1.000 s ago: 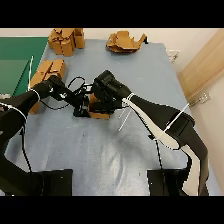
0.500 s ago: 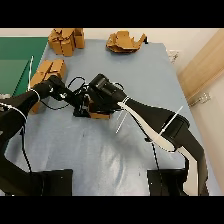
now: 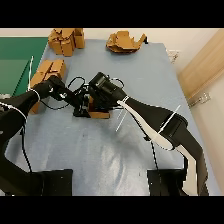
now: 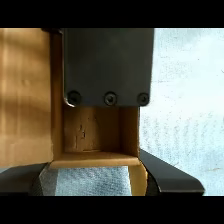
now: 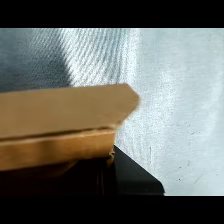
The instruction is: Fold the box.
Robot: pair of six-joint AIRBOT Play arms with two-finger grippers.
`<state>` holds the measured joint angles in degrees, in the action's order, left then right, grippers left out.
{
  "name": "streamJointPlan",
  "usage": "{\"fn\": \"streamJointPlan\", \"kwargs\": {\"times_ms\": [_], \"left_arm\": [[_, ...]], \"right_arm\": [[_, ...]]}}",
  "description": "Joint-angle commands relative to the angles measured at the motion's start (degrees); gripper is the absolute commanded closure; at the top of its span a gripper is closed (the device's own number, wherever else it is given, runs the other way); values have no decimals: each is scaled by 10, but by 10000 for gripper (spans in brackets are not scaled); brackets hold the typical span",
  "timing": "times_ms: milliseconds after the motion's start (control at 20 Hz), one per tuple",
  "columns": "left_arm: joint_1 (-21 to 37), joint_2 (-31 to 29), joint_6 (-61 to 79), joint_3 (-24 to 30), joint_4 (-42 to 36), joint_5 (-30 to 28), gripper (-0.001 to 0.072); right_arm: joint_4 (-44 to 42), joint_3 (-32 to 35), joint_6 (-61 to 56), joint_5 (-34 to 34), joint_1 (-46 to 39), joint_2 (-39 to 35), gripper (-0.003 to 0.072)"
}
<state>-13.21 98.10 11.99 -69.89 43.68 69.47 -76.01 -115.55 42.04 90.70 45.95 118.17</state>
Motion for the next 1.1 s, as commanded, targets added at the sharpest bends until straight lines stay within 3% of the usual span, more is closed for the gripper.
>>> {"fn": "streamJointPlan", "kwargs": {"times_ms": [0, 700, 850, 1050], "left_arm": [[0, 0, 0, 0, 0, 0, 427], [0, 0, 0, 0, 0, 0, 426], [0, 0, 0, 0, 0, 0, 427], [0, 0, -1, 0, 1, 0, 427]], "right_arm": [[12, -1, 10, 38, 1, 1, 684], [49, -1, 35, 29, 2, 1, 677], [18, -1, 35, 13, 0, 0, 305], [-17, -1, 42, 4, -5, -7, 260]]}}
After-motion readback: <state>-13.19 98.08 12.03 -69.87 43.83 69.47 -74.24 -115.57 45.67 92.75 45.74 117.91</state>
